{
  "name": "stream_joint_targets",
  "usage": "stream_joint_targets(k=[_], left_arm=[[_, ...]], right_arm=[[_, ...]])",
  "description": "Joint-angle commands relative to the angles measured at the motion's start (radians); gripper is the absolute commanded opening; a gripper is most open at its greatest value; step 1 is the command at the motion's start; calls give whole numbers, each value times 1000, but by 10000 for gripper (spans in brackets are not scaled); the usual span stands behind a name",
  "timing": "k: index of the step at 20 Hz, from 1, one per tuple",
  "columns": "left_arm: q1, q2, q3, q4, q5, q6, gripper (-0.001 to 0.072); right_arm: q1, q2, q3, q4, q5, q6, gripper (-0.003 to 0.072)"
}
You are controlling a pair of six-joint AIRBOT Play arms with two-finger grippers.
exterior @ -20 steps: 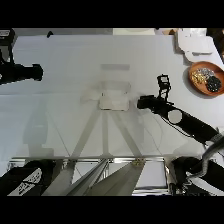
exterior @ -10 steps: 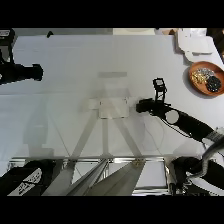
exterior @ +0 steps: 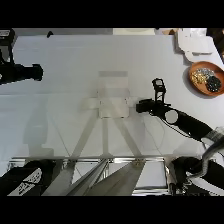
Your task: Fold the box and place the chain.
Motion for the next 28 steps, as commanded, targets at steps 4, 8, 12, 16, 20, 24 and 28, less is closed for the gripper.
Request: stream_joint_targets(k=[4,8,12,16,20,24,28], left_arm=[[0,1,1,0,0,0,640],[-1,0,1,-2,29,-8,640],[-3,-2,1,-25,-22,-7,636],[-3,-2,1,-85,-61,-5,317],[-3,1,1,-217,-68,151,309],[-46,-18,27,-449,-83,441,396],[-121,-179,210,-471,-258,475,626]], right_arm=[[1,-1,-1,-1,5,0,14],[1,-1,-1,-1,4,0,14],[1,-1,-1,-1,5,0,14],[1,-1,-1,-1,4,0,14],[1,-1,-1,-1,4,0,14],[1,-1,-1,-1,4,0,14],[1,-1,-1,-1,4,0,14]])
